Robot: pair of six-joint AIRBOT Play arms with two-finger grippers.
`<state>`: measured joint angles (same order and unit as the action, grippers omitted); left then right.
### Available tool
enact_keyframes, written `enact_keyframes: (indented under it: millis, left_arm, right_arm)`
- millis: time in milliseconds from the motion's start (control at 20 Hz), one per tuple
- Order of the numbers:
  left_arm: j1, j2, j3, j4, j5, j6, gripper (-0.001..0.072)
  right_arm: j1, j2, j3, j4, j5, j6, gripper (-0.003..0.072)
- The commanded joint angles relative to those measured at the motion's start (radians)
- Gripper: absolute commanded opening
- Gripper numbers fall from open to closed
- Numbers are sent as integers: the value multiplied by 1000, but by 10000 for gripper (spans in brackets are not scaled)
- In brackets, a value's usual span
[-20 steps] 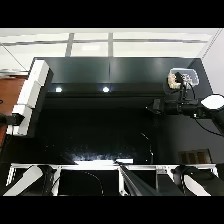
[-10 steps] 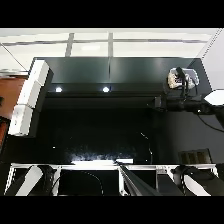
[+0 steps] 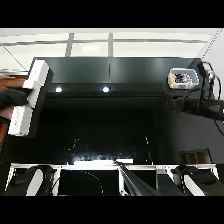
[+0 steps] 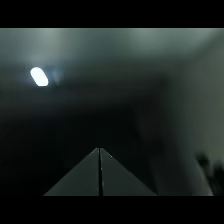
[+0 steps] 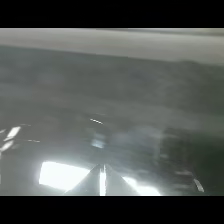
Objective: Fold the box and place the chain.
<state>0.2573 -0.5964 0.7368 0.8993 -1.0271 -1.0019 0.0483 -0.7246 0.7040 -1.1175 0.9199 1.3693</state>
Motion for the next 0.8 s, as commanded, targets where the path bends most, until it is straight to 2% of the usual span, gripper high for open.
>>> enact_keyframes:
  millis: [0,100,200,750]
  left_arm:
    - [-286,62,-127,233,68,-220,27]
    - [-370,62,-134,288,118,-264,28]
    - [-401,62,-134,288,168,-264,29]
    - [-406,62,-134,286,182,-263,30]
  right_arm:
    - [0,48,-117,-117,-103,97,42]
    - [0,49,-117,-109,-72,97,41]
    - [0,49,-117,-110,-71,97,41]
    - [0,49,-117,-110,-71,97,41]
